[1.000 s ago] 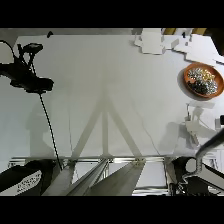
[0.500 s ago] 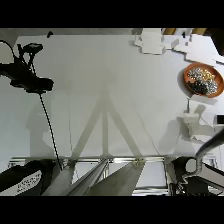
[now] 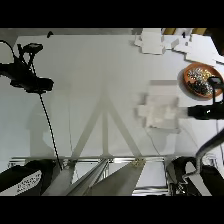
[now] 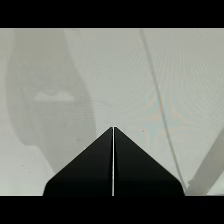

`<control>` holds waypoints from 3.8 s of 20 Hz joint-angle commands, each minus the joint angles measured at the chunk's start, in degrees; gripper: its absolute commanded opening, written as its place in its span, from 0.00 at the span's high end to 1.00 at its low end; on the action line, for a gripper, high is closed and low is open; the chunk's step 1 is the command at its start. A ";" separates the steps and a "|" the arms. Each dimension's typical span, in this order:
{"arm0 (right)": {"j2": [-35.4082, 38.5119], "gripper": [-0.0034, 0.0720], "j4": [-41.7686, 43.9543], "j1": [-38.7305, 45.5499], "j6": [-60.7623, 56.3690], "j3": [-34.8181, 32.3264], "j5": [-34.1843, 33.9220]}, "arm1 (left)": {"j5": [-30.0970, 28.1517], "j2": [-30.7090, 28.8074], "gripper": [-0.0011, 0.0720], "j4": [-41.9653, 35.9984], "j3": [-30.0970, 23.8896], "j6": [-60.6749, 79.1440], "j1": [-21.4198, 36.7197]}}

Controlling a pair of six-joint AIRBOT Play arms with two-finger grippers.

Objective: Fold the box and place the chain.

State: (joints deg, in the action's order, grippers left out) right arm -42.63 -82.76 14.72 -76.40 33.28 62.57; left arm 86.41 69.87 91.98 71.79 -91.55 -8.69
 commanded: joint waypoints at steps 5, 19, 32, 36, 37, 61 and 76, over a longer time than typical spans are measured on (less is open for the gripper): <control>17.90 0.94 9.75 -12.11 -1.68 -10.03 -1.18 | -6.03 0.02 0.97 -0.48 -0.02 0.87 0.02; 18.58 0.94 14.53 -12.94 3.06 -10.08 2.47 | -10.82 29.35 0.36 -65.16 -0.20 61.13 -14.27; 18.58 0.94 15.76 -12.94 3.19 -10.08 2.67 | -15.85 37.64 0.36 -75.73 1.03 76.02 -18.53; 18.58 0.94 15.78 -12.94 3.17 -10.08 2.89 | -13.07 38.32 0.62 -74.29 1.03 74.95 -19.61; 18.58 0.94 15.78 -12.94 3.15 -10.08 2.91 | -12.09 38.45 0.65 -73.88 1.03 74.93 -19.63; 18.93 0.66 24.35 -12.94 3.39 -2.10 6.43 | -33.03 11.72 0.98 -54.27 -19.28 94.71 -25.05; 18.93 0.66 24.04 -12.92 7.93 -2.10 6.45 | -37.31 18.93 0.98 -62.73 -19.28 96.30 -25.83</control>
State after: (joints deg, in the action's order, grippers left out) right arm -23.75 -58.67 1.83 -69.41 31.11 68.99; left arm 49.28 88.38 29.50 52.51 4.25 -34.48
